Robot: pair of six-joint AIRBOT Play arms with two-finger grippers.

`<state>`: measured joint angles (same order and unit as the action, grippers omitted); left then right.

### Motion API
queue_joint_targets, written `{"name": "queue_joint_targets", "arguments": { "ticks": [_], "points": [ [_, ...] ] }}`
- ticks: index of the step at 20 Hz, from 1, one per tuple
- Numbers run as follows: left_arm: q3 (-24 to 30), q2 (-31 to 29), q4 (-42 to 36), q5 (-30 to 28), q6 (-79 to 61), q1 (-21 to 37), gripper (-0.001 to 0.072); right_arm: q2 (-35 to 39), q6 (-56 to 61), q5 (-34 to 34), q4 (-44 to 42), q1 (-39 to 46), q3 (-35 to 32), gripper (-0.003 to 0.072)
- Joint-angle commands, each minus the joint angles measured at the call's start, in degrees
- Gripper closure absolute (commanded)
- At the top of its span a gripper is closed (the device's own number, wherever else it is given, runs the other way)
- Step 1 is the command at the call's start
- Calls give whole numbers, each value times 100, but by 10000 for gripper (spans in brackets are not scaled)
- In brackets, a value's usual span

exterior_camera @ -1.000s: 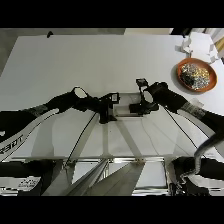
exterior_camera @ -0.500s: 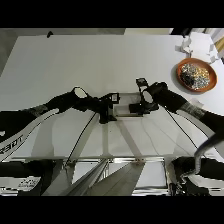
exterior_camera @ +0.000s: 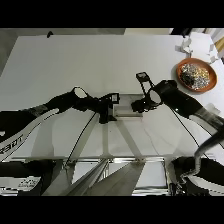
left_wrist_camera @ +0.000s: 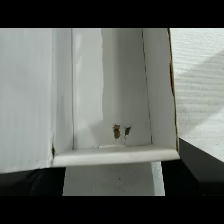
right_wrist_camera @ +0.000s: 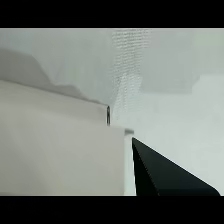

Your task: Fold the box and place the chain.

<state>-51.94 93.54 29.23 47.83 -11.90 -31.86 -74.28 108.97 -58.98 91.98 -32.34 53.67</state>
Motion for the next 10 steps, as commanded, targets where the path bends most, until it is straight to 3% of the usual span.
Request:
{"name": "queue_joint_targets", "arguments": {
  "ticks": [1, 4, 6, 8, 10],
  "points": [
    [2, 0, -9, -4, 15, 4, 503, 758, -175, -61, 286, 68, 2, 327],
    [2, 0, -7, 35, 15, 4, 503, 1003, -568, -28, 555, 717, 212, 331],
    [2, 0, -7, 37, 15, 4, 502, 968, -935, 192, 557, 1539, 450, 336],
    [2, 0, -7, 37, 15, 4, 503, 852, -1397, 503, 544, 2511, 717, 400],
    [2, 0, -7, 39, 15, 4, 503, 511, -1694, 702, 509, 3467, 1034, 400]
  ]
}}
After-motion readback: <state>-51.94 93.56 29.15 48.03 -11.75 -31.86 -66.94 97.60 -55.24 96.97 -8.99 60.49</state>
